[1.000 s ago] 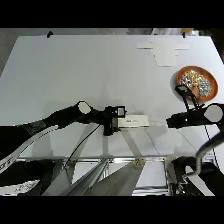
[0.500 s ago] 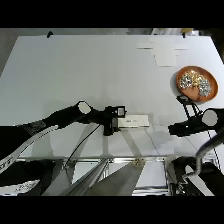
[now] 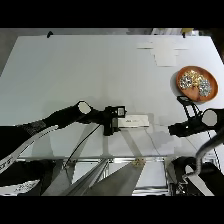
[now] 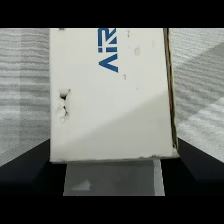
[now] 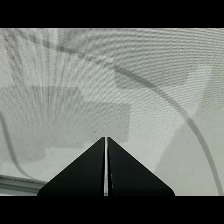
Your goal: Fold the box and place the chain.
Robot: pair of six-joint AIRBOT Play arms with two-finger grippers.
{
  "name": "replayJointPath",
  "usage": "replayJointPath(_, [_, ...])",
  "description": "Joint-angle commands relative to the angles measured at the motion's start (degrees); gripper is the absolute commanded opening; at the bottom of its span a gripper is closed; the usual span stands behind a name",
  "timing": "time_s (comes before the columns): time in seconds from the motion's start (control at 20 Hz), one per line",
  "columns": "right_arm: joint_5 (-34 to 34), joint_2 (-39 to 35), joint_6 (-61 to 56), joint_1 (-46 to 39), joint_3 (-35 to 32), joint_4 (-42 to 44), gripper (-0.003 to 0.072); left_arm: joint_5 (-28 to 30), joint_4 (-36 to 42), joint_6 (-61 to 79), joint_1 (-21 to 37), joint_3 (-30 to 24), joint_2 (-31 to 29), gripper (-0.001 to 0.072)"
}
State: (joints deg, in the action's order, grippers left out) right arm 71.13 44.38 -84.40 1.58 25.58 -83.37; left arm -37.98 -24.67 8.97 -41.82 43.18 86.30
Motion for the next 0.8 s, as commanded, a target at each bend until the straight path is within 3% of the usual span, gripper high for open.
replayJointPath(0.0, [0.04,-0.04,-0.02,-0.04,-0.02,0.02,0.0017,0.04,0.02,0.02,0.02,-0.02,-0.02,0.0269])
replayJointPath(0.2, [0.04,-0.04,-0.02,-0.04,-0.02,0.02,0.0017,-1.73,-0.02,-1.9,0.09,-0.02,-0.37,0.0269])
replayJointPath(0.35, [0.04,-0.04,-0.02,-0.04,0.0,0.02,0.0017,-1.88,-1.9,-11.3,1.79,-0.02,-5.18,0.0271])
replayJointPath(0.55, [0.04,-0.04,-0.02,-0.04,0.0,0.02,0.0017,-4.46,-16.41,-33.62,8.55,-0.02,-18.29,0.0271])
replayJointPath(0.75, [0.04,-0.04,-0.02,-0.04,0.0,0.02,0.0017,-15.02,-36.26,-58.9,18.8,-0.02,-32.2,0.0271])
